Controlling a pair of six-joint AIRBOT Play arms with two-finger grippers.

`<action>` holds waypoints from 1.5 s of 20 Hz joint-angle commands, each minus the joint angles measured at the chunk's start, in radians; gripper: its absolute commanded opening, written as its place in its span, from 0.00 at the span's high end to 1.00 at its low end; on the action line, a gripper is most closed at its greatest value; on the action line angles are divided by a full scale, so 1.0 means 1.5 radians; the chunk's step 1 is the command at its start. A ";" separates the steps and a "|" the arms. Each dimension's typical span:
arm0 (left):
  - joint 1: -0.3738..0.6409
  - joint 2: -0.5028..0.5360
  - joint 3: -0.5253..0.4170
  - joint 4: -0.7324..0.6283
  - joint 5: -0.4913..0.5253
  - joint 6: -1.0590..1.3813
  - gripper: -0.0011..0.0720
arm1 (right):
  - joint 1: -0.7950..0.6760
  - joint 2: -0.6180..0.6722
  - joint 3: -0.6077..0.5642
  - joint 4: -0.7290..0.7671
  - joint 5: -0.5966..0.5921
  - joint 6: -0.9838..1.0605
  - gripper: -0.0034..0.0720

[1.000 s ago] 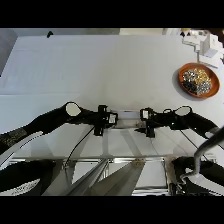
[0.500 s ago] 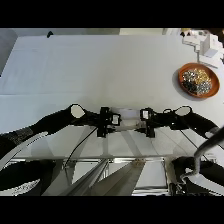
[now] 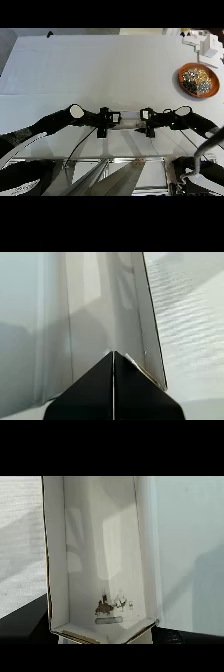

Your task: Fold the box and place the chain.

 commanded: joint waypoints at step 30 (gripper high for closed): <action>0.193 0.144 -0.172 -0.060 -0.068 -0.707 0.98 | 0.000 0.000 0.001 0.000 0.000 0.001 0.56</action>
